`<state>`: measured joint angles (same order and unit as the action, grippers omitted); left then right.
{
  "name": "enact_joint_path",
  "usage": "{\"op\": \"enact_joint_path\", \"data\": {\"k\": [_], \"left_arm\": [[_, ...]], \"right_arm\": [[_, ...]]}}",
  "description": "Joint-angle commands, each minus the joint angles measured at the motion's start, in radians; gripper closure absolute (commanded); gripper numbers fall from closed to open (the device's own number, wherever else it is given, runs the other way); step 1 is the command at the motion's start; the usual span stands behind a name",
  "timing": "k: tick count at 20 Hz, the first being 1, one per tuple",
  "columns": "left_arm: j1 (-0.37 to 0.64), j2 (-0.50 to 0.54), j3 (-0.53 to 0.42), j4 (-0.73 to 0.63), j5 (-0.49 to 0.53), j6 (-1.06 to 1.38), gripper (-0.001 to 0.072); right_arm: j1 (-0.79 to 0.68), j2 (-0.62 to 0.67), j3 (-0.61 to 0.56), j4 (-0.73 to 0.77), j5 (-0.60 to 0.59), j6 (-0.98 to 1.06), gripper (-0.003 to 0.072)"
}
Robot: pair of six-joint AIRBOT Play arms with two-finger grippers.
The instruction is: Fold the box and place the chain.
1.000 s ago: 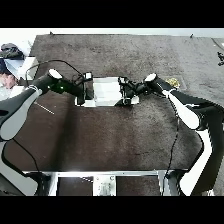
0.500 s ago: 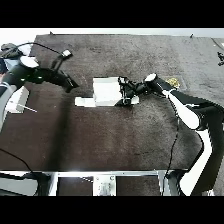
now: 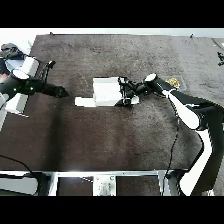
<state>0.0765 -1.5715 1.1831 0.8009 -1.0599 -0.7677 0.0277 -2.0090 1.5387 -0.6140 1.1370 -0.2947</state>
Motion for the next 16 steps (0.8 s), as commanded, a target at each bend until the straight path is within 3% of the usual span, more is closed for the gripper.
{"op": "enact_joint_path", "data": {"k": [1,6,13,16], "left_arm": [[0.006,-0.021,-0.052,-0.007,0.051,-0.073,0.0701],[0.006,-0.108,-0.054,-0.142,0.031,-0.061,0.0701],[0.006,-0.153,-0.054,-0.175,0.029,-0.058,0.0701],[0.004,-0.183,-0.054,-0.297,0.001,-0.011,0.07]], "right_arm": [[0.0,0.0,0.001,0.0,0.0,0.0,0.0368],[0.0,0.0,0.001,0.0,0.0,0.0,0.0367],[0.0,0.0,0.001,0.0,0.0,0.0,0.0368],[0.0,0.0,0.001,0.0,0.0,0.0,0.0368]]}}
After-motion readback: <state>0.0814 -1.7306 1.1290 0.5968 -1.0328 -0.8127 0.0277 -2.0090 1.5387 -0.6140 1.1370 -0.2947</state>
